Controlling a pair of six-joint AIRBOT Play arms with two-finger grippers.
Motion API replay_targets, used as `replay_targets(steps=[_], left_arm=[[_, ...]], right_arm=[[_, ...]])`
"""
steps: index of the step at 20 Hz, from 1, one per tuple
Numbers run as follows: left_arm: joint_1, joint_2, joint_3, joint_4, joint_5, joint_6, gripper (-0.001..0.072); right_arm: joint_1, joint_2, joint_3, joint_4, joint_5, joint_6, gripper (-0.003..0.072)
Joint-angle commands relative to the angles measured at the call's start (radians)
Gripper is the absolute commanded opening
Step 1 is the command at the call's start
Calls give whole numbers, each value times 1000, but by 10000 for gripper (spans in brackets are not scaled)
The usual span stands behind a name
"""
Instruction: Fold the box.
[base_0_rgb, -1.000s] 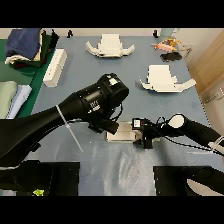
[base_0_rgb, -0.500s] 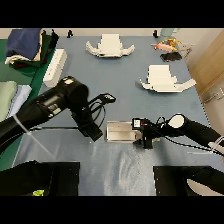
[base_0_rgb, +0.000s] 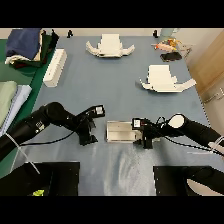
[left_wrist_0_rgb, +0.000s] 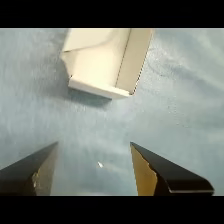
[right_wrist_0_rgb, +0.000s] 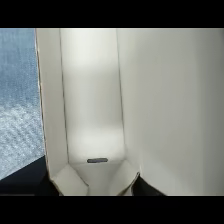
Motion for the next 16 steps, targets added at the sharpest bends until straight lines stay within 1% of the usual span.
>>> replay_targets(steps=[1, 3, 6, 9, 11, 13, 16], left_arm=[[13, -17, -130, -278, 208, 519, 703], [14, -51, -140, -377, 215, 630, 703], [13, -112, -139, -467, 214, 694, 703], [2, -154, -136, -491, 214, 710, 703], [-13, -174, -134, -534, 218, 743, 703], [-26, -192, -120, -556, 240, 740, 704], [-40, -217, -95, -557, 243, 739, 704]], right_arm=[[1, 0, 0, 0, 0, 0, 504], [1, 1, 0, 0, 0, 0, 504], [1, 0, 0, 0, 0, 0, 504], [1, 1, 0, 0, 0, 0, 504], [1, 0, 0, 0, 0, 0, 504], [1, 0, 0, 0, 0, 0, 504], [1, 1, 0, 0, 0, 0, 504]])
